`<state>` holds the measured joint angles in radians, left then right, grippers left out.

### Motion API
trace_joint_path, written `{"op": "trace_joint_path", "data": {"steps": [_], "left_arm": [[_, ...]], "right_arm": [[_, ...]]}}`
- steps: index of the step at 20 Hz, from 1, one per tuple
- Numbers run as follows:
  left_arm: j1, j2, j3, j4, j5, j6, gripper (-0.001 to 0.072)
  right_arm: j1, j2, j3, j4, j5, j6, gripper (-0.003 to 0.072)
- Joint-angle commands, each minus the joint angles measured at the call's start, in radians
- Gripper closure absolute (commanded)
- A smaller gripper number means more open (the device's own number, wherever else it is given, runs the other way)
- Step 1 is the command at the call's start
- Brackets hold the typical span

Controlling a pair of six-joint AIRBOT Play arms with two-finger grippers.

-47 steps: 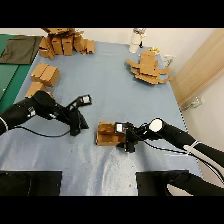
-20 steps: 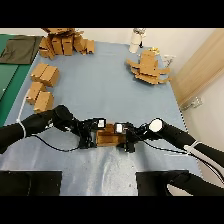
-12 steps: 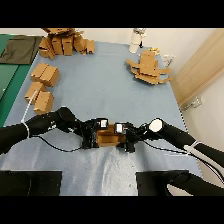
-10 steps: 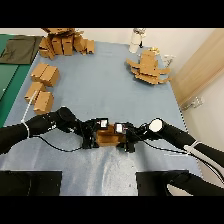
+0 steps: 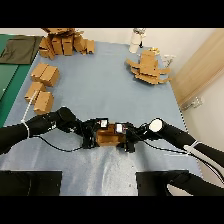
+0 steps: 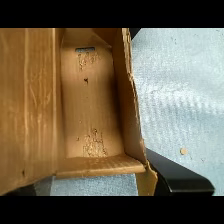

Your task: Fold the box.

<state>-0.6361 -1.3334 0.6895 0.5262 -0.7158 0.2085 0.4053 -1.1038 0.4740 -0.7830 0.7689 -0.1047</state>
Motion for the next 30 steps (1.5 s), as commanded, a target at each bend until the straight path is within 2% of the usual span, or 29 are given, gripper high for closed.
{"op": "trace_joint_path", "data": {"steps": [1,7,10,30], "left_arm": [[0.000,-0.001,0.001,0.005,-0.002,0.000,0.0004],[0.000,-0.001,0.001,0.005,0.002,0.000,0.0004],[0.002,0.000,0.000,0.082,-0.021,-0.026,0.0004],[0.000,0.001,0.001,0.075,-0.024,-0.068,0.0004]], "right_arm": [[0.000,0.000,0.000,-0.017,0.000,0.000,0.0188],[0.000,0.000,0.000,-0.022,0.000,0.000,0.0189],[0.000,0.000,0.000,-0.022,-0.001,0.000,0.0188],[0.000,0.000,0.000,-0.022,-0.003,0.000,0.0189]]}}
